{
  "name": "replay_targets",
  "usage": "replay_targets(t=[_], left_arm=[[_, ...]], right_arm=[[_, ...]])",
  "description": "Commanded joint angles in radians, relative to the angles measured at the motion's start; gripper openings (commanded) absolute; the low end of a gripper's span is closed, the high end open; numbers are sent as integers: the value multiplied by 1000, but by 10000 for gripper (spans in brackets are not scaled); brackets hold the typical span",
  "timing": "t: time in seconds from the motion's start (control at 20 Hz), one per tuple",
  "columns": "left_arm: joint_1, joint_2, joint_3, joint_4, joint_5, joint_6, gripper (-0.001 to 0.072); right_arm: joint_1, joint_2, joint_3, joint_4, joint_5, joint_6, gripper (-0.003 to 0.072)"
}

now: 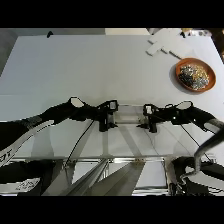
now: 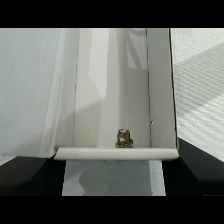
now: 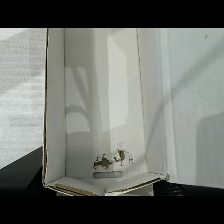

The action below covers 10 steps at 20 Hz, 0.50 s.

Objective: Fold the box and place the chain.

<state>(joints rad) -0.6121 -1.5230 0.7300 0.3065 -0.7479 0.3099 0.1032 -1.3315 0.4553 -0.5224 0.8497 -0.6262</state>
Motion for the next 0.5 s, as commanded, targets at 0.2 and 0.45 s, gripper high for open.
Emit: replay_targets(t=[0.2,0.45], left_arm=[[-1,-1,0,0,0,0,229],[-1,0,0,0,0,0,229]], right_arm=[[1,0,0,6,4,0,295],[1,0,0,6,18,0,295]])
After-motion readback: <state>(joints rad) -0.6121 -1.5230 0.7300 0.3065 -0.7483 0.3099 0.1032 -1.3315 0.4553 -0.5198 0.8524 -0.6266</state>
